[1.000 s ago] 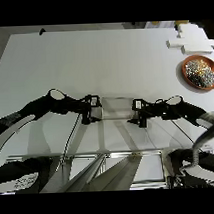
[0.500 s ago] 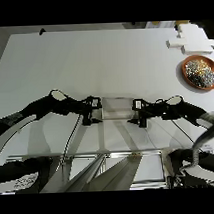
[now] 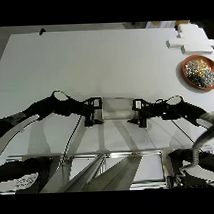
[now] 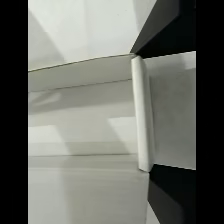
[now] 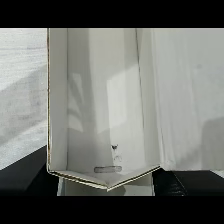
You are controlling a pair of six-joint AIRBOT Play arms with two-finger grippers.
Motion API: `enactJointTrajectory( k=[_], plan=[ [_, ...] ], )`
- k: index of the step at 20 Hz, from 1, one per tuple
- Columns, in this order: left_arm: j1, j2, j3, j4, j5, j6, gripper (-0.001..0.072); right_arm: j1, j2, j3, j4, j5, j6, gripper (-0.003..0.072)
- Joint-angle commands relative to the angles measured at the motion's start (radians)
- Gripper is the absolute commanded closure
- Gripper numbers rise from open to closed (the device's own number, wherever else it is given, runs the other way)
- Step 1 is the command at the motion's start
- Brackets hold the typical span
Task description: Fold the box and place the chain.
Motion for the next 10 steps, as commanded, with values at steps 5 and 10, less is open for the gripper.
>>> enactJointTrajectory(
  k=[5,10],
  plan=[
    [-0.007,-0.026,0.000,-0.039,0.014,0.000,0.0012,0.000,0.001,0.000,0.000,0.000,0.000,0.0354],
    [-0.007,-0.039,0.000,-0.032,0.018,0.000,0.0455,0.000,0.001,0.000,0.000,0.000,0.000,0.0354]
  ],
)
